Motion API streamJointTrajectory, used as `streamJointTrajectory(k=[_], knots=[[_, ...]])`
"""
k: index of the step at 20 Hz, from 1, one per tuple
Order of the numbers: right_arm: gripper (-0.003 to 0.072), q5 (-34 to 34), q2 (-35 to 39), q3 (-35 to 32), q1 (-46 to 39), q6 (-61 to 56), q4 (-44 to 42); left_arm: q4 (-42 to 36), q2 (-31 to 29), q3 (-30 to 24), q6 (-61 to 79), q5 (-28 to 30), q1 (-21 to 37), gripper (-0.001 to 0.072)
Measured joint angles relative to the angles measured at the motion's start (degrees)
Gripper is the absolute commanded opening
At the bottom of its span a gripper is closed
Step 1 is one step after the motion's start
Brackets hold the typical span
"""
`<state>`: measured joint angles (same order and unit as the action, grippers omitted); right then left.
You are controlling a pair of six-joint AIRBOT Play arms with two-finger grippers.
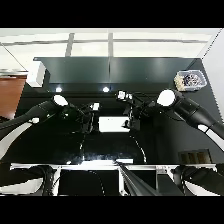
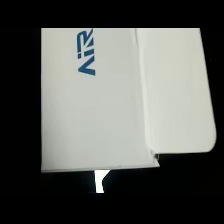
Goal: Fold the box and place the chain.
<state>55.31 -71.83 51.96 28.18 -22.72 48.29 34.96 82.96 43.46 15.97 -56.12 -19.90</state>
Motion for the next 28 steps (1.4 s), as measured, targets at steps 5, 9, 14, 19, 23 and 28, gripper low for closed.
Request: streamJointTrajectory(k=[5,9,14,19,23,28], knots=[[0.0706,-0.15,0.00,0.02,0.11,0.31,0.72,0.00,0.00,0.00,0.00,0.02,0.00,0.0467],[0.0673,0.07,-0.13,0.02,0.11,0.68,0.44,0.00,0.00,0.00,0.02,0.00,0.00,0.0467],[0.0452,-0.02,-1.38,0.00,0.11,0.79,0.26,-0.04,0.00,0.00,-0.04,0.09,0.00,0.0467],[0.0451,-0.33,-1.49,0.00,0.13,0.68,0.13,-0.02,0.00,0.00,-0.02,0.09,0.00,0.0467],[0.0431,-0.61,-0.46,0.00,0.11,0.68,0.11,0.09,0.00,0.00,0.07,0.00,-0.04,0.0467],[0.0412,-1.38,0.20,0.00,0.11,0.66,-0.07,0.11,0.00,0.00,0.07,-0.04,-0.04,0.0467]])
